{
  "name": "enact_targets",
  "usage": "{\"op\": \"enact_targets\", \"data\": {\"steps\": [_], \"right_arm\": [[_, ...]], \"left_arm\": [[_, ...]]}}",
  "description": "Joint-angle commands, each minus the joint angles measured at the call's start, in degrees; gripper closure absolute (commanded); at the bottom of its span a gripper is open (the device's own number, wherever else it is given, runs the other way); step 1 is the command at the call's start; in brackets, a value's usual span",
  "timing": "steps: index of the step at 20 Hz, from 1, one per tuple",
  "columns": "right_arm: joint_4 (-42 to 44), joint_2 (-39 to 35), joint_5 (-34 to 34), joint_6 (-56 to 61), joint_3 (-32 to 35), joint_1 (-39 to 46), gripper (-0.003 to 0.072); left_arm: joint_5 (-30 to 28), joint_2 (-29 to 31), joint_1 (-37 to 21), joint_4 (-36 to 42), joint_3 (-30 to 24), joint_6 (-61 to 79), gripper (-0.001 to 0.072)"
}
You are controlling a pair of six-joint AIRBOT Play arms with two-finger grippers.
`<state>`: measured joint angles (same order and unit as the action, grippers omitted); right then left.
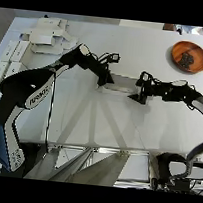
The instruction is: Fold the box and place the chain.
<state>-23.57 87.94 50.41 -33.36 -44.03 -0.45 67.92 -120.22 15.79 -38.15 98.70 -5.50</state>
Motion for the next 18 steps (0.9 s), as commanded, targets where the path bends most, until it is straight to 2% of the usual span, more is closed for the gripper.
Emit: {"op": "enact_targets", "data": {"steps": [1, 13, 18], "right_arm": [[-0.8, 1.7, -0.6, 0.1, -0.1, -0.4, -0.0007], [-3.0, 2.6, -0.3, -1.0, -2.6, -2.3, -0.0007], [-3.0, 4.2, 3.9, 0.1, -5.4, -2.3, -0.0007]], "left_arm": [[-0.2, 0.0, 0.0, 0.0, 0.0, -0.1, 0.0691], [-0.2, 0.0, 0.0, 0.0, 0.0, -0.1, 0.0691], [-0.2, 0.0, 0.0, 0.0, 0.0, -0.1, 0.0691]]}}
